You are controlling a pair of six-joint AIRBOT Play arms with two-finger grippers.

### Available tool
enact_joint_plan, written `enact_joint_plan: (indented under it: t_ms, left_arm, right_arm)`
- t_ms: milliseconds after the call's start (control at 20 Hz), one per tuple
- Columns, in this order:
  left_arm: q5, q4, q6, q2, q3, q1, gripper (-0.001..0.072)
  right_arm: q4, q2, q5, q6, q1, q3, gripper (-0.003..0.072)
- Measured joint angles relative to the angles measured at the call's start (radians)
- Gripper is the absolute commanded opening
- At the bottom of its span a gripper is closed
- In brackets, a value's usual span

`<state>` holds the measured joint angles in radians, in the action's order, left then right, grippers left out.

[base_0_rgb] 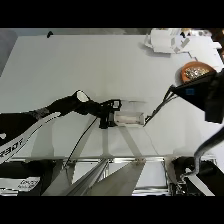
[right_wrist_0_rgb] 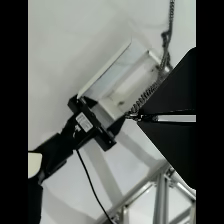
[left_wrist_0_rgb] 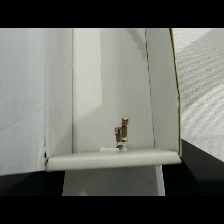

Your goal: Fold the box and place the chain.

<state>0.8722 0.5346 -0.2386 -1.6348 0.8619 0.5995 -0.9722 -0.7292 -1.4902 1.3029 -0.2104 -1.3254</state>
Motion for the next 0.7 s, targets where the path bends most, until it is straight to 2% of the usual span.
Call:
enact_joint_plan:
  t_ms: [350,700]
  left_arm:
    - [0.0,0.0,0.0,0.0,0.0,0.0,0.0211]
    - [0.0,0.0,0.0,0.0,0.0,0.0,0.0211]
  right_arm:
    - [-0.022,-0.006,0.21,-0.04,-0.137,0.253,0.002]
    - [-0.087,-0.054,0.38,-0.053,-0.173,0.473,0.002]
